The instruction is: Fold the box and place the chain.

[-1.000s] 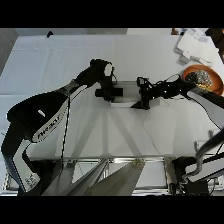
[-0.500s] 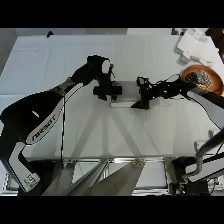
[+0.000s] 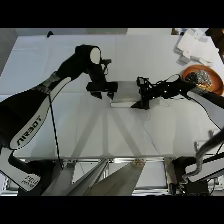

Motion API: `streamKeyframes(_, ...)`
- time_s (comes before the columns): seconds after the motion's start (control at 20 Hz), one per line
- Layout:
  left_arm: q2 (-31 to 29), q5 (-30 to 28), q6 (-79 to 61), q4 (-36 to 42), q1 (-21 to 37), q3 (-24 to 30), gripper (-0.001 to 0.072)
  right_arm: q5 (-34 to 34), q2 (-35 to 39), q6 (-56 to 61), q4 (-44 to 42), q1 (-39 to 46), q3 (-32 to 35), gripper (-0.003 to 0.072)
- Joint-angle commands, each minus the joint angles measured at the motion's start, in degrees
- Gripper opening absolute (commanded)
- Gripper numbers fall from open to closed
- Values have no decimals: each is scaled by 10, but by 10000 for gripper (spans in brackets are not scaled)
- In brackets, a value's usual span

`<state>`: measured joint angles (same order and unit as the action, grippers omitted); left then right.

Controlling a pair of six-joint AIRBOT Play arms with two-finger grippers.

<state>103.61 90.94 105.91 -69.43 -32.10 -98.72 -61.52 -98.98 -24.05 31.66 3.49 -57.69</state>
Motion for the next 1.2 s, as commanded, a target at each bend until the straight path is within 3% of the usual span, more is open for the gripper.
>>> streamKeyframes(0.0,-36,54,-150,60,30,0,512,0,0,0,0,0,0,591)
streamKeyframes(0.15,-74,1,-333,60,36,19,497,0,0,0,0,0,0,591)
streamKeyframes(0.35,-145,-142,-619,60,36,156,493,0,0,0,0,0,0,591)
streamKeyframes(0.4,-157,-180,-683,64,38,193,460,0,0,0,0,0,0,591)
streamKeyframes(0.45,-158,-200,-726,89,47,219,403,0,0,0,0,0,0,591)
streamKeyframes(0.55,-136,-211,-808,200,85,252,400,0,0,0,0,0,0,591)
streamKeyframes(0.6,-120,-207,-851,245,101,257,448,0,0,0,0,0,0,591)
streamKeyframes(0.65,-102,-207,-901,274,113,258,564,0,0,0,0,0,0,591)
streamKeyframes(0.8,-65,-232,-1060,305,121,258,614,0,0,0,0,0,0,591)
streamKeyframes(0.85,-55,-236,-1101,309,121,258,696,0,0,0,0,0,0,591)
streamKeyframes(1.15,-14,-243,-1210,318,122,258,704,0,0,0,0,0,0,591)
